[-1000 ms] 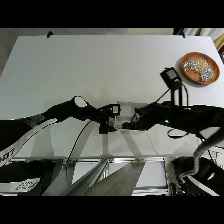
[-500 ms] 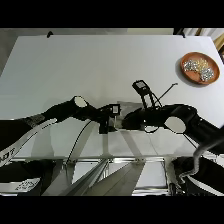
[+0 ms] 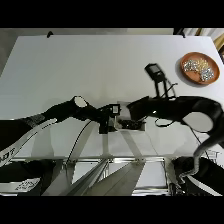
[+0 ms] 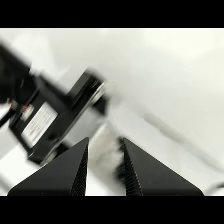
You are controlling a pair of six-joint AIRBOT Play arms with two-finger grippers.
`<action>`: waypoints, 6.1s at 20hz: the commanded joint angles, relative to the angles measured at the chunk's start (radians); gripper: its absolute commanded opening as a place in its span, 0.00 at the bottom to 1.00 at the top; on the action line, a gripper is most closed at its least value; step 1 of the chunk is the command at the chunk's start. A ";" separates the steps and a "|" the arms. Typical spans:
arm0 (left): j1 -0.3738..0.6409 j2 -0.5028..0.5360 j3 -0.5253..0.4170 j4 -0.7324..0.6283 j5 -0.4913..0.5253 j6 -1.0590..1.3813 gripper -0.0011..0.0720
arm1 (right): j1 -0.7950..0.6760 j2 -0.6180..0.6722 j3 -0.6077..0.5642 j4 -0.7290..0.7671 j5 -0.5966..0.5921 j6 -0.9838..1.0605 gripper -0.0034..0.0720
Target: Fold the box and place the chain.
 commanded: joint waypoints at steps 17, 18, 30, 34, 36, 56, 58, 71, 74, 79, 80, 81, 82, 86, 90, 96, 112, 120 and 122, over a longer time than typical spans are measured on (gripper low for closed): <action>0.000 0.000 0.000 0.000 0.000 0.000 0.20 | -0.458 -0.572 0.265 -0.163 0.384 -0.086 0.39; 0.000 0.000 0.000 0.000 0.000 0.000 0.20 | -0.454 -0.599 0.265 -0.163 0.382 -0.085 0.39; 0.000 0.000 0.000 0.000 0.000 0.000 0.20 | -0.445 -0.750 0.265 -0.133 0.311 -0.040 0.36; 0.000 0.000 0.000 0.000 0.000 0.000 0.20 | -0.445 -0.762 0.265 -0.142 0.257 -0.017 0.36; 0.000 0.000 0.000 0.000 0.000 0.000 0.20 | -0.445 -0.762 0.265 -0.142 0.250 -0.017 0.36; 0.000 0.000 0.000 0.000 0.000 0.000 0.20 | -0.411 -0.269 0.265 -0.101 0.348 -0.157 0.06; 0.000 0.000 0.000 0.000 0.000 0.000 0.20 | -0.362 -0.177 0.266 -0.101 0.347 -0.157 0.06; 0.000 0.000 0.000 0.000 0.000 0.000 0.20 | -0.131 0.110 0.265 -0.113 0.335 -0.066 0.06; 0.000 0.000 0.000 0.000 0.000 0.000 0.20 | -0.087 0.134 0.266 -0.143 0.335 -0.039 0.06; 0.000 0.000 0.000 0.000 0.000 0.000 0.20 | 0.006 0.155 0.266 -0.143 0.278 -0.021 0.06; 0.000 0.000 0.000 0.000 0.000 0.000 0.20 | 0.026 0.157 0.266 -0.143 0.254 -0.021 0.06; 0.000 0.000 0.001 0.000 0.000 0.000 0.20 | 0.045 0.157 0.266 -0.144 0.230 -0.021 0.06; 0.000 0.000 0.000 0.000 0.000 0.000 0.20 | 0.059 0.157 0.266 -0.145 0.207 -0.021 0.06; 0.000 0.000 0.000 0.000 0.000 0.000 0.20 | 0.073 0.157 0.266 -0.145 0.163 -0.021 0.06; 0.000 0.000 0.000 0.000 0.000 0.000 0.20 | 0.073 0.140 0.258 -0.214 0.249 -0.065 0.06; 0.000 0.000 0.000 0.000 0.000 0.000 0.20 | 0.073 0.049 0.077 -0.142 0.175 -0.108 0.06; 0.000 0.000 0.001 0.000 0.000 0.000 0.20 | 0.133 -0.252 -0.087 0.011 -0.008 -0.230 0.06; 0.000 0.000 0.001 0.000 0.000 0.000 0.20 | 0.144 -0.275 -0.087 0.018 0.020 -0.227 0.45; 0.000 0.000 0.001 0.000 0.000 0.000 0.20 | 0.144 -0.230 -0.083 0.010 0.049 -0.228 0.46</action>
